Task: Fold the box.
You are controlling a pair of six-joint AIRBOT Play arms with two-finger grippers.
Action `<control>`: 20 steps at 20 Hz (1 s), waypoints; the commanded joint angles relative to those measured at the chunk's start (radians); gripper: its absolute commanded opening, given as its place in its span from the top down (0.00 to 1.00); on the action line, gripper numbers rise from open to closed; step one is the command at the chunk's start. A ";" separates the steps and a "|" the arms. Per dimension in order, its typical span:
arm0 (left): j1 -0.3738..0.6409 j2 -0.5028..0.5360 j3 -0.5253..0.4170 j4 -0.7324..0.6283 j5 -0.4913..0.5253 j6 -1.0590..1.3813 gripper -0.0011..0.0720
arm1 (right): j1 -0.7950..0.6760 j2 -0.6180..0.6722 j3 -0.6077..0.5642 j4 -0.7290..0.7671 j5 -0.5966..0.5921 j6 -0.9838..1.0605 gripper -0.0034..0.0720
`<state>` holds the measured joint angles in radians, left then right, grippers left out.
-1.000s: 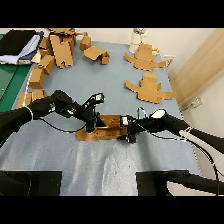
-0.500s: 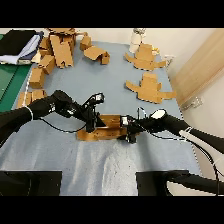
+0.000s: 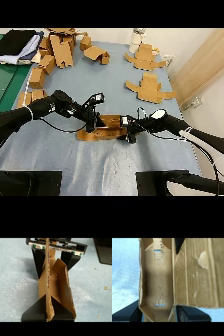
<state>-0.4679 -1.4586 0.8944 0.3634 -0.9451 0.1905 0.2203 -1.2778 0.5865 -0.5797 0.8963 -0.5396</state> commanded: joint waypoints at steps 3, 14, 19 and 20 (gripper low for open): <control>-0.001 0.000 0.000 -0.011 0.010 0.000 0.97 | 0.000 -0.001 0.000 0.000 0.000 0.000 0.21; -0.002 0.000 0.001 -0.027 0.062 -0.087 0.97 | 0.000 -0.001 0.000 0.000 0.000 0.001 0.21; -0.002 0.000 0.001 -0.053 0.053 -0.102 0.39 | 0.000 -0.001 0.000 0.000 0.000 0.001 0.21; -0.002 0.000 0.002 -0.073 0.053 -0.112 0.41 | 0.000 -0.001 0.000 0.000 0.000 0.001 0.21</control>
<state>-0.4698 -1.4593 0.8955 0.3248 -0.8791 0.1017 0.2203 -1.2778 0.5865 -0.5793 0.8940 -0.5392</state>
